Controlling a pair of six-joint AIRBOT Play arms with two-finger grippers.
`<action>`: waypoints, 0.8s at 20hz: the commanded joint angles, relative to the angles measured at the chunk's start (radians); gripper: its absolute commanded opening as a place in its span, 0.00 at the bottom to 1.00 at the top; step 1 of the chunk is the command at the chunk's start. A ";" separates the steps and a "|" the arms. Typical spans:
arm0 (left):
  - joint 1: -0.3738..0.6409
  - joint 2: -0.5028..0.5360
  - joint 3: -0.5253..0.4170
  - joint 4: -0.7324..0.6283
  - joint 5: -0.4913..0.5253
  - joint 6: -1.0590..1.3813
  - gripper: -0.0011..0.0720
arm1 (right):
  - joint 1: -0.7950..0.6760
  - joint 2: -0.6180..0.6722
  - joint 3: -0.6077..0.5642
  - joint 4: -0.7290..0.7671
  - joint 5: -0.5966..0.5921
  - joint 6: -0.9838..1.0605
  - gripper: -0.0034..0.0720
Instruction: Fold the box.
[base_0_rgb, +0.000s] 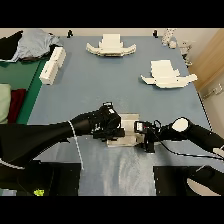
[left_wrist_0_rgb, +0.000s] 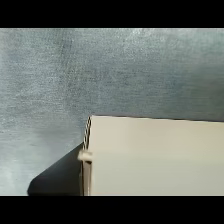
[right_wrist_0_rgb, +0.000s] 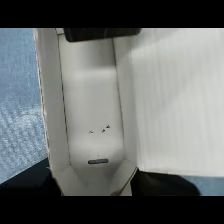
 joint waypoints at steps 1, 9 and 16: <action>-0.005 -0.007 0.005 0.018 -0.003 -0.009 0.07 | 0.000 0.000 0.001 0.000 0.001 0.000 0.71; -0.018 -0.007 0.005 0.029 -0.004 -0.010 0.03 | 0.000 0.000 0.001 0.000 0.001 0.000 0.71; -0.016 0.019 0.011 0.027 -0.064 -0.005 0.95 | 0.000 0.000 0.001 0.000 0.001 0.000 0.71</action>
